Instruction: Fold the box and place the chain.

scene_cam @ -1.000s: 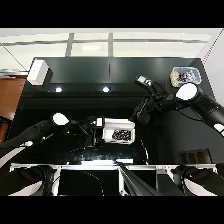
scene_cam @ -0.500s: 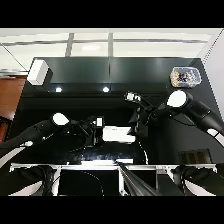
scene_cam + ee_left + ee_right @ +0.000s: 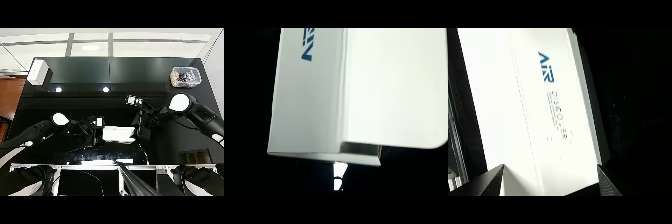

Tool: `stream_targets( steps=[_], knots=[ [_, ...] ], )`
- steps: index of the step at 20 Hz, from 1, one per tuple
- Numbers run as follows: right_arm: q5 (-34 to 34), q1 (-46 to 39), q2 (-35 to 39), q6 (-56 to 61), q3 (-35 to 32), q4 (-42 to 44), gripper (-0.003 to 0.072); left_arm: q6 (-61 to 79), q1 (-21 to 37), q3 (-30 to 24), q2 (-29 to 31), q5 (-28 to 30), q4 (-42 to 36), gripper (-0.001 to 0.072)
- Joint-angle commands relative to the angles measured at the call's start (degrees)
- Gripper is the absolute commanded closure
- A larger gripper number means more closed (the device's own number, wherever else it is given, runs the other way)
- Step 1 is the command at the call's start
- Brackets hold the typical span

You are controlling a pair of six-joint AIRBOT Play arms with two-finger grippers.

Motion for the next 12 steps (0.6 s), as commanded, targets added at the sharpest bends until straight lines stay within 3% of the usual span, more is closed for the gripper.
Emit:
stream_targets(
  steps=[1,2,3,5,6,7,8,10,12],
  knots=[
    [-2.6,0.4,1.1,1.6,-1.1,-1.2,0.0025,0.0,0.0,0.0,0.0,0.0,0.0,0.0249],
    [-3.6,1.0,1.1,1.5,-1.2,-1.3,0.0028,0.0,0.0,0.0,0.0,0.0,0.0,0.0249],
    [-4.0,2.0,1.1,1.2,-1.2,-1.3,0.01,0.0,0.0,0.0,0.0,0.0,0.0,0.0249],
    [-4.5,4.1,1.1,0.9,-1.2,-1.3,0.0103,0.0,0.0,0.0,0.0,0.0,0.0,0.0249],
    [-5.1,4.7,1.1,0.9,-1.2,-1.5,0.0155,0.0,0.0,0.0,0.0,0.0,0.0,0.0249],
    [-5.2,5.2,1.1,0.9,-1.2,-1.6,0.0264,0.0,0.0,0.0,0.0,0.0,0.0,0.0249],
    [-5.4,5.4,1.1,0.9,-1.2,-1.6,0.0265,0.0,0.0,0.0,0.0,0.0,0.0,0.0249],
    [-5.4,5.4,1.1,1.0,-1.2,-1.7,0.0388,0.0,0.0,0.0,0.0,0.0,0.0,0.0249],
    [-5.4,5.4,1.1,1.1,-1.2,-1.7,0.0389,0.0,0.0,0.0,0.0,0.0,0.0,0.0249]
  ],
)
